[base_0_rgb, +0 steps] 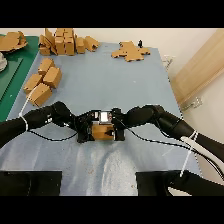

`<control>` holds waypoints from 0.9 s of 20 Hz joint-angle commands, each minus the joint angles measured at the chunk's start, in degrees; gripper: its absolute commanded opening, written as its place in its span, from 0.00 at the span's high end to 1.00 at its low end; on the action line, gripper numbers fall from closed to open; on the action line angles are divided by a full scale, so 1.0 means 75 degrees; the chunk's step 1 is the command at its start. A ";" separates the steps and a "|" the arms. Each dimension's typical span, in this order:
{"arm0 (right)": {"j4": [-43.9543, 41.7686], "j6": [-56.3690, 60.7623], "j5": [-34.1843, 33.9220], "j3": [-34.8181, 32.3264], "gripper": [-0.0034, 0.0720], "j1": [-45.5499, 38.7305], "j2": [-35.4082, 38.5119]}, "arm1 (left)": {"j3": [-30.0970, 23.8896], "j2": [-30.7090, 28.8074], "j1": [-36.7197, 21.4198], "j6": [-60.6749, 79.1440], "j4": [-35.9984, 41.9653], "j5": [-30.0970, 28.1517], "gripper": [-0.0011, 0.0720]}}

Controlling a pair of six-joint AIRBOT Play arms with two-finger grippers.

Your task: Fold the box.

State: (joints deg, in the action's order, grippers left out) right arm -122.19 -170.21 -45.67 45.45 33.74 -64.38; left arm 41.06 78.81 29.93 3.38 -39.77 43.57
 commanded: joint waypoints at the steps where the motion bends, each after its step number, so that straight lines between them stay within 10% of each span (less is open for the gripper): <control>1: 0.0006 0.0003 -0.0015 0.0009 0.34 -0.0003 0.0137 | 0.0003 0.0003 0.0000 0.0006 -0.0006 0.0000 0.44; 8: 0.0224 0.0041 -0.0656 -0.0082 0.35 0.0574 0.0102 | 0.0003 0.0003 0.0000 0.0006 -0.0006 0.0000 0.44; 18: 0.2946 0.3112 0.1224 -0.0198 0.40 0.1422 0.0117 | 0.0003 0.0003 0.0000 0.0006 -0.0006 0.0000 0.44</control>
